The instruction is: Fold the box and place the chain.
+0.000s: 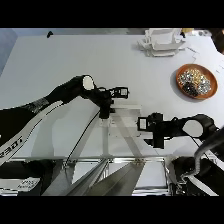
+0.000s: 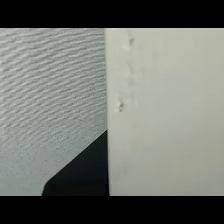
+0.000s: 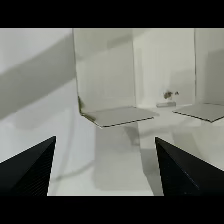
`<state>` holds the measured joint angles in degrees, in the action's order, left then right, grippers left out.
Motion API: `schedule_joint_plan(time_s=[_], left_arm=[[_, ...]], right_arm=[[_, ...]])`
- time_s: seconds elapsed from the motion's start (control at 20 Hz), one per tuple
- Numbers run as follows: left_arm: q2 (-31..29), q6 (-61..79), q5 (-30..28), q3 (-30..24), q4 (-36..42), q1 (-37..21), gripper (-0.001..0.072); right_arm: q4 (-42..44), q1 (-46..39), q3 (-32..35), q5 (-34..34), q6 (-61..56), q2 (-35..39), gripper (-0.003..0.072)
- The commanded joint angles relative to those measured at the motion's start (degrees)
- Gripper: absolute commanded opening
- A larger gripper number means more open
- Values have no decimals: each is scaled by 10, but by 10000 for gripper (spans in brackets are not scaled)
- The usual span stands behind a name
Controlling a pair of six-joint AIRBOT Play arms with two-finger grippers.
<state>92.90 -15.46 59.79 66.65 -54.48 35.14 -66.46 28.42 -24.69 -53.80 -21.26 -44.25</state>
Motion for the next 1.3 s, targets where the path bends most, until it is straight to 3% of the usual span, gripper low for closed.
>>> schedule_joint_plan(time_s=[0.0, 0.15, 0.4, 0.55, 0.8, 1.25], left_arm=[[0, 0, 0, 0, 0, 0, 13], [0, 0, 0, 0, 0, 0, 13], [0, 0, 0, 0, 0, 0, 13], [0, 0, 0, 0, 0, 0, 13], [0, 0, 0, 0, 0, 0, 13], [0, 0, 0, 0, 0, 0, 13]], right_arm=[[-42, 50, 43, 111, 22, -8, 698], [-44, 99, 75, 193, 27, -8, 698], [4, 90, 76, 225, 27, -16, 697], [24, 46, 73, 218, 27, -16, 694], [164, -41, 57, 210, 134, -16, 693], [236, -125, 52, 171, 298, -80, 689]])
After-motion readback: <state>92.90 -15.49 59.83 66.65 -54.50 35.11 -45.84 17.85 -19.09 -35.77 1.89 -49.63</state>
